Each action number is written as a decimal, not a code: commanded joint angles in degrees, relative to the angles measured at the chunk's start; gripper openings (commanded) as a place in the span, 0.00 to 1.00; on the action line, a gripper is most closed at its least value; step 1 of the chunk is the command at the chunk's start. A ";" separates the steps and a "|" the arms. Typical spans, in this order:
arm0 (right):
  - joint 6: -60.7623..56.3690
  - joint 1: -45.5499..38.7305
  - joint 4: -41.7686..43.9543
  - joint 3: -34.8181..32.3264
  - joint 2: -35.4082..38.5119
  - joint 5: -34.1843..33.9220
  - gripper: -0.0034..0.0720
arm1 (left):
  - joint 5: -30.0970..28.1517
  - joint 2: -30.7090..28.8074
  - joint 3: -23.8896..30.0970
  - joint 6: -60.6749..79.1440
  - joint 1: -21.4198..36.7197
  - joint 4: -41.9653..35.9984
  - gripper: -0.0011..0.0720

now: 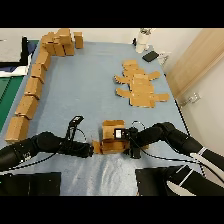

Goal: Fold the box.

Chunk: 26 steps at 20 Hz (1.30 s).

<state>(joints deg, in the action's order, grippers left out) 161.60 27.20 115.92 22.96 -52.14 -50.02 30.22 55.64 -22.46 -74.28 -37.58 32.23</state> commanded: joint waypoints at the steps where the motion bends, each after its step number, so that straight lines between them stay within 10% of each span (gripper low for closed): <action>1: 0.00 0.04 0.02 0.02 -0.04 0.02 0.78 | -2.99 0.07 -0.48 -0.37 -1.84 -1.33 0.03; 4: 0.00 0.04 0.02 0.02 -0.04 0.02 0.78 | 0.92 0.07 -1.57 -0.79 0.90 -1.16 0.06; 6: 0.00 0.04 0.02 0.02 -0.04 0.02 0.78 | 2.78 0.09 -2.49 -0.76 3.45 -1.14 0.50; 26: 0.00 0.04 0.02 0.02 -0.04 0.02 0.78 | 6.08 0.11 -7.26 -2.14 5.40 -2.45 0.54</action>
